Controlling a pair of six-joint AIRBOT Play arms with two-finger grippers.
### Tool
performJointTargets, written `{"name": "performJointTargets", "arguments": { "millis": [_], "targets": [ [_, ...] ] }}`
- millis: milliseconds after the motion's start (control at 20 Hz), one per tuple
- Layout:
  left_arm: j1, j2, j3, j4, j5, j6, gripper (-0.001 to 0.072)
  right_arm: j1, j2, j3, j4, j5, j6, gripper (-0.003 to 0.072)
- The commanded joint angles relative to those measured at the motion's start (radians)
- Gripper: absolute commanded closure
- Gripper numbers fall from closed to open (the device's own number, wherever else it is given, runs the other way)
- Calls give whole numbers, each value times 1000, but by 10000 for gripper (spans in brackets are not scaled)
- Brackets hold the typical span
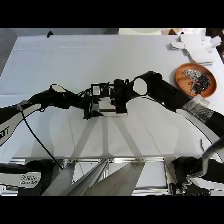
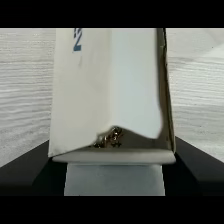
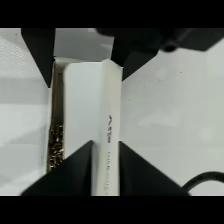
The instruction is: Fold the box and place the chain.
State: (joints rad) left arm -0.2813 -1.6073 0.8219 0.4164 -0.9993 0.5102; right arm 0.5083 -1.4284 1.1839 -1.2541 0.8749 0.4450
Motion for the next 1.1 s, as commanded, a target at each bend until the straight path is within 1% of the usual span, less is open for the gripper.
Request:
{"name": "performJointTargets", "arguments": {
  "millis": [0, 300, 350, 450, 550, 600, 650, 700, 850, 950, 1050],
  "targets": [
    [-1, 1, 0, 0, 0, 2, 453, 2, 2, -35, -9, -8, 2, 614],
    [-1, 1, 0, 0, 0, 2, 453, 2, 2, -78, -6, -12, 3, 605],
    [-1, 1, 0, 0, 0, 2, 453, 2, 2, -78, -4, -13, 3, 568],
    [-1, 1, 0, 0, 0, 2, 453, 2, 2, -78, 4, -12, 3, 448],
    [-1, 1, 0, 0, 0, 2, 453, 4, 2, -78, 6, -10, 4, 439],
    [-1, 1, 0, 0, 0, 2, 453, 8, 2, -78, 6, -10, 5, 426],
    [-1, 1, 0, 0, 0, 2, 453, 10, 3, -78, 8, -9, 5, 396],
    [-1, 1, 0, 0, 0, 2, 453, 14, 3, -78, 10, -9, 12, 389],
    [-1, 0, 0, 0, 0, 2, 453, 28, 3, -78, 10, -9, 56, 396],
    [-1, 1, 0, 0, 0, 2, 453, 31, 3, -78, 26, -10, 56, 504],
    [-1, 1, 0, 0, 0, 2, 453, 31, 3, -78, 33, -10, 56, 512]
  ]
}}
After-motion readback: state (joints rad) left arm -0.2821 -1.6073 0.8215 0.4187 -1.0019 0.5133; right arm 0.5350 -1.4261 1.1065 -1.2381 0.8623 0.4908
